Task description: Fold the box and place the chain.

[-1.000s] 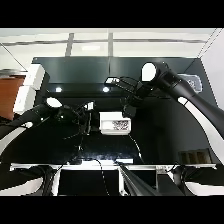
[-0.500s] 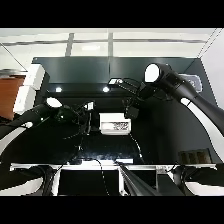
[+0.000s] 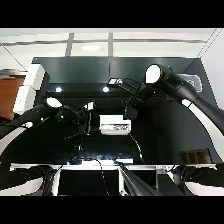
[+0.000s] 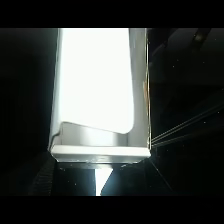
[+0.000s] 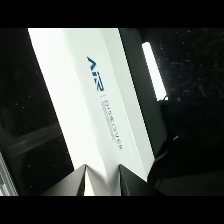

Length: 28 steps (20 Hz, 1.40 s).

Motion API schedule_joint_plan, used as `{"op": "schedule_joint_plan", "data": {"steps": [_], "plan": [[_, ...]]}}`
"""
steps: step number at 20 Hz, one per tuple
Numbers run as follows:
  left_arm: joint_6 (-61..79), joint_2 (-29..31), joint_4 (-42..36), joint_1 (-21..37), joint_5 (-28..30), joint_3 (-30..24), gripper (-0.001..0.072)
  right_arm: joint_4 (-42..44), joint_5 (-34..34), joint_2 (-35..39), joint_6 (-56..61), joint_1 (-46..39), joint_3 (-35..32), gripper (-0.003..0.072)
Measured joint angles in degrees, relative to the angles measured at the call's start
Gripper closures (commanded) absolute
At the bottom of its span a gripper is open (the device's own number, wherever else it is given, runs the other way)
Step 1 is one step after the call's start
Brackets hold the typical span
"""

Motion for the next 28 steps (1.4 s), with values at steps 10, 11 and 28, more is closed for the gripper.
{"op": "schedule_joint_plan", "data": {"steps": [10, 11, 28], "plan": [[0.0, 0.0, 0.0, 0.0, 0.0, 0.0, 0.0245, 0.11, -1.29, 1.46, 1.75, 2.54, -3.65, 0.0499], [0.0, 0.0, 0.0, 0.02, 0.0, 0.0, 0.0245, 0.04, -1.57, 1.46, 1.86, 2.84, -3.82, 0.0499], [-0.02, 0.0, -0.02, 0.0, 0.0, 0.0, 0.0245, -2.84, -2.56, 2.47, 4.07, 3.67, -4.31, 0.0417]]}}
